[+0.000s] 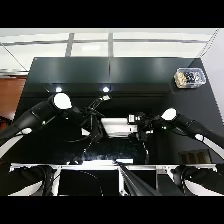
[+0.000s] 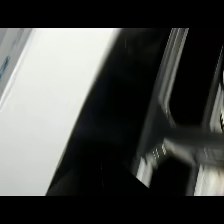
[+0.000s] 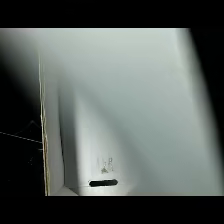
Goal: Fold the box and place the chain.
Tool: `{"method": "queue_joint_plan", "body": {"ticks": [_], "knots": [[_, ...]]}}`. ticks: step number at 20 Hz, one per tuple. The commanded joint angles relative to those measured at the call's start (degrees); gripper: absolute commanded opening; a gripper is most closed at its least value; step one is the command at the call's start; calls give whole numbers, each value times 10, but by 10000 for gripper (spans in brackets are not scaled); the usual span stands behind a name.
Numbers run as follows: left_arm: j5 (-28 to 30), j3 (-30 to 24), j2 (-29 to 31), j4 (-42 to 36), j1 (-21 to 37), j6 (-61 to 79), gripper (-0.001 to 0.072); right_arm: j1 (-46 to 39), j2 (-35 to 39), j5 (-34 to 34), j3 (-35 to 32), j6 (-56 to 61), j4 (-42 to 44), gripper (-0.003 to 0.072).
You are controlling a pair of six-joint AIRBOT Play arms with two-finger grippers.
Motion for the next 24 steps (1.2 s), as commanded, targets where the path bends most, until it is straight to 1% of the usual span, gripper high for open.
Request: {"method": "queue_joint_plan", "body": {"ticks": [1, 3, 5, 9, 11, 14, 18, 19, 22, 23, 24], "knots": [[209, -28, 2, -107, 5, 48, 30, 0, 0, 0, 0, 0, 0, 484], [281, -28, -11, -106, 5, 48, 31, 0, 0, 0, 0, 0, 0, 484], [317, -28, -26, -101, 5, 48, 31, 0, 0, 0, 0, 0, 0, 484], [322, -28, -68, -84, 5, 47, 30, 0, 0, 0, 0, 0, 0, 484], [306, -26, -78, -80, 2, 47, 30, 0, 0, 0, 0, 0, 0, 484], [262, -21, -100, -73, 2, 47, 30, 0, 0, 0, 0, 0, 0, 484], [259, -14, -104, -70, 5, 47, 30, 0, 0, 0, 0, 0, 0, 484], [249, -5, -104, -55, 7, 47, 30, 0, 0, 0, 0, 0, 0, 484], [160, 38, -91, 34, 28, 30, 29, 0, 0, 0, 0, 0, 0, 484], [139, 49, -78, 71, 38, 0, 29, 0, 0, 0, 0, 0, 0, 484], [132, 56, -60, 132, 50, -71, 29, 0, 0, 0, 0, 0, 0, 484]]}}
